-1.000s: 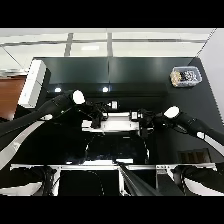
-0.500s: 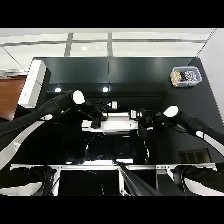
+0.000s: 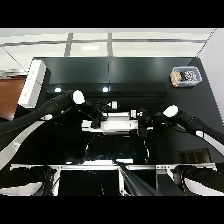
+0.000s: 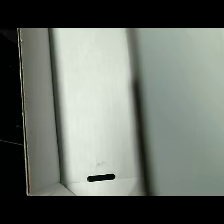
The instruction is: Fold the box and place the chain.
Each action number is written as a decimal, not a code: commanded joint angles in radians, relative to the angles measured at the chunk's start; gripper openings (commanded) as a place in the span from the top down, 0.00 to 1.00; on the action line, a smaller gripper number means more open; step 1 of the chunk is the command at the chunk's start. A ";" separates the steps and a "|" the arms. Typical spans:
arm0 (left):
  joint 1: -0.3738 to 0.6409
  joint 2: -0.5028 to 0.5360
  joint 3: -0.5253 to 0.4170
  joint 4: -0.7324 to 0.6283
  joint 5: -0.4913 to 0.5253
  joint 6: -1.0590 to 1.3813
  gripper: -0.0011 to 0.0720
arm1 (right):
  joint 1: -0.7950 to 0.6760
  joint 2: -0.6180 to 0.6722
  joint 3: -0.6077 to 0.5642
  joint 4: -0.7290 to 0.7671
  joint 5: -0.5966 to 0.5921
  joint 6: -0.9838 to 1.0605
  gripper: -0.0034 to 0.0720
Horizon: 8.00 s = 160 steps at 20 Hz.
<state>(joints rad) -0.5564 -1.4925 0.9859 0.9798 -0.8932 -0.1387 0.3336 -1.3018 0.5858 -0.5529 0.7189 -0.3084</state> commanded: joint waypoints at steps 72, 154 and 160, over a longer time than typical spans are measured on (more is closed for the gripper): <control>0.126 0.384 -0.390 -0.069 0.183 0.117 0.05 | 0.001 0.000 0.001 -0.004 0.002 0.002 0.68; 0.557 0.100 -0.399 -0.436 -0.195 -1.007 0.95 | 0.001 0.000 0.001 -0.002 -0.001 0.002 0.68; 0.429 0.011 -0.352 -0.480 -0.180 -0.937 0.95 | 0.001 0.000 0.001 -0.002 -0.001 0.002 0.68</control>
<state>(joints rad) -0.0765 -1.4422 0.6125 0.5301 -1.0832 -1.1038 0.3344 -1.3018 0.5858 -0.5545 0.7174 -0.3065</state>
